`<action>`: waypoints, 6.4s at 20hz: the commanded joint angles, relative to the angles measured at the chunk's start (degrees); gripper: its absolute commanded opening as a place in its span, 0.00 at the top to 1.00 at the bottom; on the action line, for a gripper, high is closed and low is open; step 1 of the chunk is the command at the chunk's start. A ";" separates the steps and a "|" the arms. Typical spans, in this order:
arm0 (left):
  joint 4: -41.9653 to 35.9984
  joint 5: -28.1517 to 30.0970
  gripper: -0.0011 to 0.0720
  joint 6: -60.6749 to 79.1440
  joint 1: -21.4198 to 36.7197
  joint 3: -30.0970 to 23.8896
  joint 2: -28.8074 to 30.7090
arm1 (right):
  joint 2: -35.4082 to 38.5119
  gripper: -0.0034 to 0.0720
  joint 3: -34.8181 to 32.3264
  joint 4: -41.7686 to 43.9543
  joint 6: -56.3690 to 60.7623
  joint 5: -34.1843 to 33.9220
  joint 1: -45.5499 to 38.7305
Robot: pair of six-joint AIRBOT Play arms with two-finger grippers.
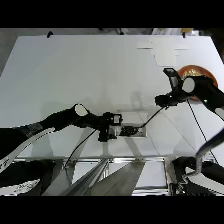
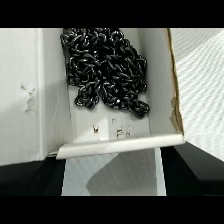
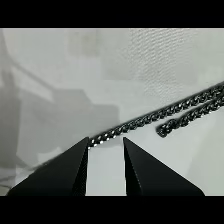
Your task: Fold the box and place the chain.
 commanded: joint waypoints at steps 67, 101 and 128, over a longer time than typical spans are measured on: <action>0.00 0.02 0.79 0.00 0.04 0.07 0.04 | 15.58 0.93 -8.92 22.43 -3.32 -9.27 30.82; 0.00 0.02 0.79 0.00 0.04 0.07 0.04 | -1.36 0.61 2.89 0.28 -3.96 5.81 -3.19; 0.00 0.02 0.79 0.00 0.04 0.07 0.04 | -3.15 0.93 1.44 1.09 -4.79 8.17 -3.17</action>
